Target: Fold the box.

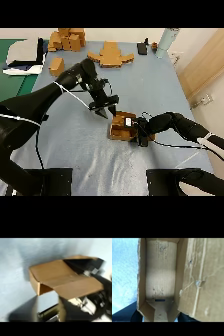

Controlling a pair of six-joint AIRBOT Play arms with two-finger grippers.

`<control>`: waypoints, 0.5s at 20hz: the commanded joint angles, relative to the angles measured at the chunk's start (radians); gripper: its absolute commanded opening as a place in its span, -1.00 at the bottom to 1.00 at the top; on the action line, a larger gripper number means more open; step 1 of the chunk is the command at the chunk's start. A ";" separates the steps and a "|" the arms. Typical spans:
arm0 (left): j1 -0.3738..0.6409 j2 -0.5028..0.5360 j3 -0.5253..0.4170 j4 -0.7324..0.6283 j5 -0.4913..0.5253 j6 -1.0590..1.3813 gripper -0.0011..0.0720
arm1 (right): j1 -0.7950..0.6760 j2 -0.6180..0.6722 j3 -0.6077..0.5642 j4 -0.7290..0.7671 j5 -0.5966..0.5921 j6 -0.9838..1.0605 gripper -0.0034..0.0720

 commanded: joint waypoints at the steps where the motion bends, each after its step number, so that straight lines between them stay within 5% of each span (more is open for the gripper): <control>1: 0.097 0.000 0.001 -0.077 -0.017 0.373 -0.93 | 0.000 0.000 0.001 0.001 0.000 0.000 0.43; 7: 0.120 0.007 -0.021 0.128 0.028 0.924 -0.94 | 0.000 0.001 0.001 0.000 0.000 0.000 0.43; 10: 0.120 0.063 -0.149 0.080 0.159 1.118 -0.94 | 0.000 0.000 0.001 0.000 0.000 0.000 0.43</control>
